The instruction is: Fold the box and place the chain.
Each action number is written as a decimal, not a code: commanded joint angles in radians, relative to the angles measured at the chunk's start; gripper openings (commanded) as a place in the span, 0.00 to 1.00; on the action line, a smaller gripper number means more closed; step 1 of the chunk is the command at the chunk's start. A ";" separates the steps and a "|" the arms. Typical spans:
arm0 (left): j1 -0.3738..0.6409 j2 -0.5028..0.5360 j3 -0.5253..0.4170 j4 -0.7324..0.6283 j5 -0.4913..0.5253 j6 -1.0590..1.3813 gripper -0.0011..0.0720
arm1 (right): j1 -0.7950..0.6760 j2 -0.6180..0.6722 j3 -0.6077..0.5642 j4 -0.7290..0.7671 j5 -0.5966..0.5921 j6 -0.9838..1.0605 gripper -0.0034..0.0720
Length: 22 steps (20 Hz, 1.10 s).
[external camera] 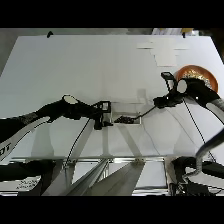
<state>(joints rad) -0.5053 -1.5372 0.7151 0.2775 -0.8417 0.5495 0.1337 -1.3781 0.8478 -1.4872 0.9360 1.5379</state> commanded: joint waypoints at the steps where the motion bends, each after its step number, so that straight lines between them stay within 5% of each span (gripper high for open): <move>1: 0.001 0.000 0.000 0.000 0.000 0.000 0.05 | 0.000 -0.007 -0.001 -0.001 -0.040 0.002 0.50; 6: 0.001 0.000 0.000 0.000 0.000 0.000 0.05 | -0.001 -0.007 -0.001 0.006 -0.066 0.002 0.41; 11: 0.001 0.000 0.000 0.000 0.000 0.000 0.05 | -0.001 -0.007 -0.001 0.006 -0.062 -0.002 0.06; 22: 0.001 0.000 0.000 0.000 0.000 0.000 0.05 | 0.004 0.105 -0.001 0.006 0.005 -0.059 0.06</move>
